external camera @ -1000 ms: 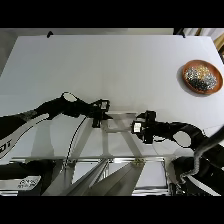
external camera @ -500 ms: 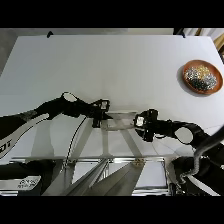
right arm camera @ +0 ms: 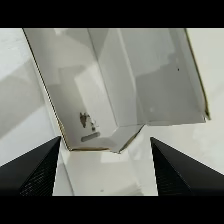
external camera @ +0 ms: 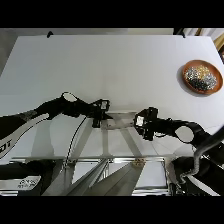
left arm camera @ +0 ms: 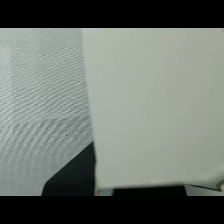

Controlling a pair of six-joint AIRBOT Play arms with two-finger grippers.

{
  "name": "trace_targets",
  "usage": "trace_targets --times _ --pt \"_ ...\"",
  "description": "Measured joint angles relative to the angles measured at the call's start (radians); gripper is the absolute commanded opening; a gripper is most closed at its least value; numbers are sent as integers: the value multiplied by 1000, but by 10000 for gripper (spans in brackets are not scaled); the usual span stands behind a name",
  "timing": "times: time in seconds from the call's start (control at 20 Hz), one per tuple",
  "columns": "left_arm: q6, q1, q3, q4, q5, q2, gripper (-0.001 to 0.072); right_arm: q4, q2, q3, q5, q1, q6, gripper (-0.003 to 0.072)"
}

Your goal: Fold the box and place the chain.

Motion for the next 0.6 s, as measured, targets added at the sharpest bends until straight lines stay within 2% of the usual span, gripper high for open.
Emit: trace_targets --times 0.6 --pt "0 0 0 0 -1 0 13 32 -19 7 8 -27 -17 617"
